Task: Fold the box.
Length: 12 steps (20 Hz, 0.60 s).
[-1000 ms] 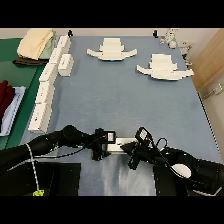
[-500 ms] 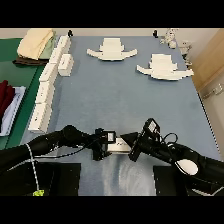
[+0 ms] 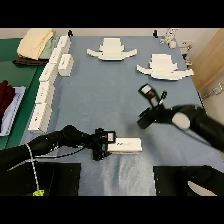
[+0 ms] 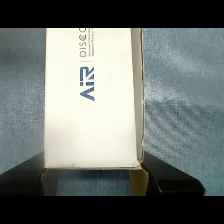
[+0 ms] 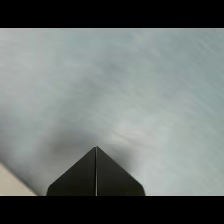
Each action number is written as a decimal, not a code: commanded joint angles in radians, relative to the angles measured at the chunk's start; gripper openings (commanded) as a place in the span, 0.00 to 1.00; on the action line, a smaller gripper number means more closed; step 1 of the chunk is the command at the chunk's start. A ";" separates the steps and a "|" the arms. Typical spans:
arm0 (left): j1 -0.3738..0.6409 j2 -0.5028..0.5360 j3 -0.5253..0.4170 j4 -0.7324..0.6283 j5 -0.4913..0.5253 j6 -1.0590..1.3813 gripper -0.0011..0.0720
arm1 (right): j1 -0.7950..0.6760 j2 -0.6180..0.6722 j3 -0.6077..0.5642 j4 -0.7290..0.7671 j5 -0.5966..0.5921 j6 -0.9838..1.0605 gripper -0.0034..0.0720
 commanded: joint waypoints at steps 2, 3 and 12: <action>0.000 0.000 0.000 0.000 0.000 0.000 0.63 | -0.193 -0.160 0.198 -0.187 0.318 0.247 0.06; 0.000 0.000 0.000 0.000 0.000 0.000 0.63 | -0.218 -0.187 0.221 -0.186 0.345 0.290 0.07; 0.000 0.000 0.000 0.000 0.001 0.000 0.63 | -0.274 -0.248 0.250 -0.182 0.414 0.486 0.07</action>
